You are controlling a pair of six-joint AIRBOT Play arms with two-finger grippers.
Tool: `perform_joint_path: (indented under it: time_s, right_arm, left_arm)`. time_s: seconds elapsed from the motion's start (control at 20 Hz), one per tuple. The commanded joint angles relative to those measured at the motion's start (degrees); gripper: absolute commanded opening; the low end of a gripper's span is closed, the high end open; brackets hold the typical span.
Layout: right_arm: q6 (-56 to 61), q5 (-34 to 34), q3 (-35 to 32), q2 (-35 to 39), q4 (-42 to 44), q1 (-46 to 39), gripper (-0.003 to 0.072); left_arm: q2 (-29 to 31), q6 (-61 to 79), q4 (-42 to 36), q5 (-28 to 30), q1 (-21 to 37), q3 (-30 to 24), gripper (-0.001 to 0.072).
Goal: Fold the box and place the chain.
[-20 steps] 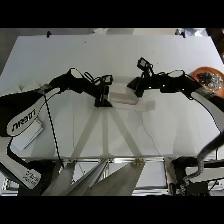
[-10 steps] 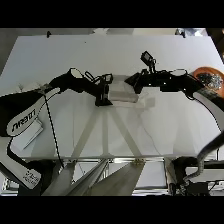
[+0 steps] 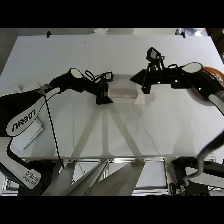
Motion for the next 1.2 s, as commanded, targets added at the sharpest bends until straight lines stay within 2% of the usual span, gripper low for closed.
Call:
perform_joint_path:
  time_s: [0.0,0.1,0.2,0.25,0.5,1.0,1.05,1.1,1.15]
  right_arm:
    - [3.26,3.58,0.02,0.85,-16.35,-3.08,0.0009]
    - [3.54,3.72,0.02,-0.28,-21.59,-3.37,0.0039]
    - [0.85,3.61,0.02,-1.03,-22.84,-3.37,0.0265]
    - [-1.79,3.26,0.02,-1.29,-22.86,-3.37,0.0344]
    - [-10.8,0.31,0.02,-3.56,-20.87,-3.06,0.0343]
    - [-14.36,-3.19,0.02,-11.26,-15.02,2.1,0.0337]
    - [-14.38,-3.82,0.04,-11.23,-15.06,2.1,0.0331]
    - [-14.43,-4.46,0.04,-11.13,-15.06,2.1,0.0274]
    - [-14.43,-5.14,0.04,-11.13,-15.04,2.1,0.0255]
  left_arm:
    - [-0.04,-0.22,0.04,0.55,0.07,0.0,0.0396]
    - [-0.04,-0.22,0.04,0.57,0.07,0.0,0.0396]
    - [-0.04,-0.22,0.04,0.57,0.07,0.0,0.0396]
    - [-0.04,-0.22,0.04,0.57,0.07,0.0,0.0396]
    - [-0.04,-0.2,0.04,0.57,0.07,0.0,0.0396]
    - [-0.04,-0.2,0.0,0.57,0.07,0.0,0.0396]
    - [-0.04,-0.22,0.0,0.55,0.07,0.0,0.0396]
    - [-0.04,-0.22,0.02,0.55,0.07,0.0,0.0396]
    - [-0.04,-0.2,0.0,0.57,0.07,0.0,0.0396]
